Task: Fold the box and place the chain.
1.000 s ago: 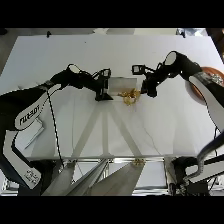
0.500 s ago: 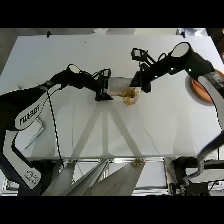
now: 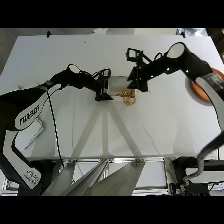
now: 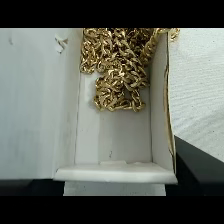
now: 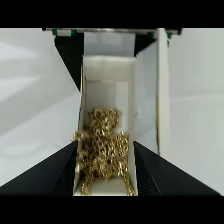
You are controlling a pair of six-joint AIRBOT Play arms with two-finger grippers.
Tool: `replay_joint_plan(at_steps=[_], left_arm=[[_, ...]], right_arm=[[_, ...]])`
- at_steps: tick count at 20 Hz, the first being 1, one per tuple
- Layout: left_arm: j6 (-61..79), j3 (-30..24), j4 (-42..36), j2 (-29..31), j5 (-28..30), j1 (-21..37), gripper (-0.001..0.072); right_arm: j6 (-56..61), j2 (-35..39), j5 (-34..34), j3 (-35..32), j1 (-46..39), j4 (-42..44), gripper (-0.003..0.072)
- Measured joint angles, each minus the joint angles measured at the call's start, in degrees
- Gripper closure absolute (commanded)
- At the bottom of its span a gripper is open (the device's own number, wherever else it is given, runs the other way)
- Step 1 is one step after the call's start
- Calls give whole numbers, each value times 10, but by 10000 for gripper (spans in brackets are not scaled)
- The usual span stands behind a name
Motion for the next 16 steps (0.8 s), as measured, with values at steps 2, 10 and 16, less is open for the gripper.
replay_joint_plan(at_steps=[2,10,16], left_arm=[[0,0,0,0,0,0,491],[0,0,0,0,0,0,491],[0,0,0,0,0,0,491]], right_arm=[[5,13,17,0,-24,-22,297],[10,8,-46,-64,-80,-136,299],[10,-42,-97,-81,-86,-154,298]])
